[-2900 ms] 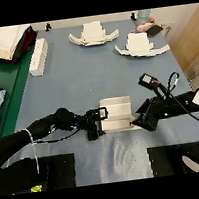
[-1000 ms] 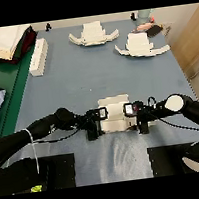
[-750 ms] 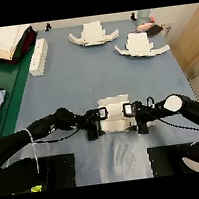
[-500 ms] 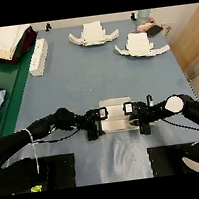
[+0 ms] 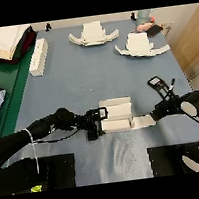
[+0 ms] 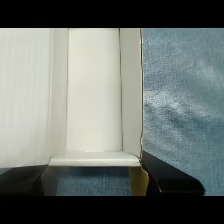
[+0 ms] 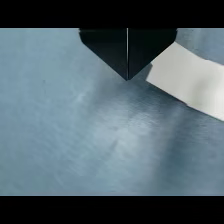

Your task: Fold the box.

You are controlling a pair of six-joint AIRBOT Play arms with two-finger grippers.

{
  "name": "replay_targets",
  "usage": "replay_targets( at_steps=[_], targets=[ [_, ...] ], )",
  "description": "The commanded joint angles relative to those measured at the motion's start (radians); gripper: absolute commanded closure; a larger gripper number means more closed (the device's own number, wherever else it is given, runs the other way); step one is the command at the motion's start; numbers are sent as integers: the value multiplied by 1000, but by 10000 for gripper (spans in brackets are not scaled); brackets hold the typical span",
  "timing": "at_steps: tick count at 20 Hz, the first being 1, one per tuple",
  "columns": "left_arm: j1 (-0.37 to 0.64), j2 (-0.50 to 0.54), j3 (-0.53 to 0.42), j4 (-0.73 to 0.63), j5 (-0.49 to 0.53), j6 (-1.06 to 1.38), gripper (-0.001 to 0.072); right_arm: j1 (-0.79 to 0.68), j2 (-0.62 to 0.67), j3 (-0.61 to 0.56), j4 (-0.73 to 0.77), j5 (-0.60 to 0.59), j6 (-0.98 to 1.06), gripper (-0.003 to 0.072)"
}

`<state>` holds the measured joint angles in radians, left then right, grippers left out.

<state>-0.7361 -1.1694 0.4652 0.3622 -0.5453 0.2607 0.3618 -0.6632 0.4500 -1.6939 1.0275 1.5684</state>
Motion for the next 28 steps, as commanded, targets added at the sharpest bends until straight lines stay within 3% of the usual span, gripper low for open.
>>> replay_targets(
  at_steps=[1, 7, 16, 18, 24, 28],
  targets=[
    [0, 0, 1, 1, 0, 1, 252, -106, -37, -6, 28, 63, 290, 685],
    [0, 0, 1, 1, 0, 1, 251, -124, -193, -8, 352, 67, 43, 685],
    [0, 0, 1, 1, 0, 1, 251, -123, -151, -3, 690, 120, -169, 679],
    [0, 0, 1, 1, 0, 1, 252, -123, -140, 9, 700, 121, -180, 431],
    [0, 0, 1, 1, 0, 1, 251, -123, -127, 69, 666, 106, -178, 431],
    [0, 0, 1, 1, 0, 1, 251, -119, -129, 69, 715, 95, -181, 272]
  ],
)
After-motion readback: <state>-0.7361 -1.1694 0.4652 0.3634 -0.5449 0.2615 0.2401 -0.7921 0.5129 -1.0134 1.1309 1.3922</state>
